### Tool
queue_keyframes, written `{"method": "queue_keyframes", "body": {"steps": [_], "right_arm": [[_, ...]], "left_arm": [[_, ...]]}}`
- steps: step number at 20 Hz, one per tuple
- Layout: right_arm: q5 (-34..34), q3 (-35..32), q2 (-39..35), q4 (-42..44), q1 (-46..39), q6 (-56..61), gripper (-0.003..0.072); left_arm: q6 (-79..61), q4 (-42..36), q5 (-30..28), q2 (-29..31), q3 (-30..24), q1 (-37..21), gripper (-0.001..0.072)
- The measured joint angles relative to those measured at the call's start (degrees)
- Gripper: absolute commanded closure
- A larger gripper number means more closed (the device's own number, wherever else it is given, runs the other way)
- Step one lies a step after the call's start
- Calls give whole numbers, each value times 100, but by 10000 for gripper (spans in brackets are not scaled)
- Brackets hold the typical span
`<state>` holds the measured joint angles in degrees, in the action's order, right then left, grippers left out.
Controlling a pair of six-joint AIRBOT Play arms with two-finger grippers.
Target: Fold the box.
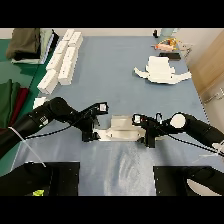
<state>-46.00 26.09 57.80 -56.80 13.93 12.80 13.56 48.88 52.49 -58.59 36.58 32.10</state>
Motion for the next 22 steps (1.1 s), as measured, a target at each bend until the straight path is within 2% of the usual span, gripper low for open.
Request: {"method": "queue_keyframes", "body": {"steps": [3, 5, 6, 7, 9, 10, 11, 22], "right_arm": [[0, 0, 0, 0, 0, 2, 180], [0, 0, 0, 0, 0, 2, 180], [0, 0, 0, 0, 0, 2, 180], [0, 0, 0, 0, 0, 2, 180], [0, 0, 0, 0, 0, 2, 179], [0, 0, 0, 0, 0, 2, 179], [0, 0, 0, 0, 0, 2, 180], [-2, 0, 0, 0, 0, 0, 180]], "left_arm": [[-750, -424, -433, -310, -103, 168, 26], [-1126, -695, -699, -522, -131, 236, 57], [-1266, -804, -769, -610, -138, 271, 178], [-1390, -890, -815, -688, -149, 310, 384], [-1567, -1016, -911, -787, -153, 389, 608], [-1646, -1049, -944, -815, -160, 417, 672], [-1700, -1071, -973, -837, -160, 444, 694], [-1884, -1821, -1333, -1019, -160, 638, 692]]}}
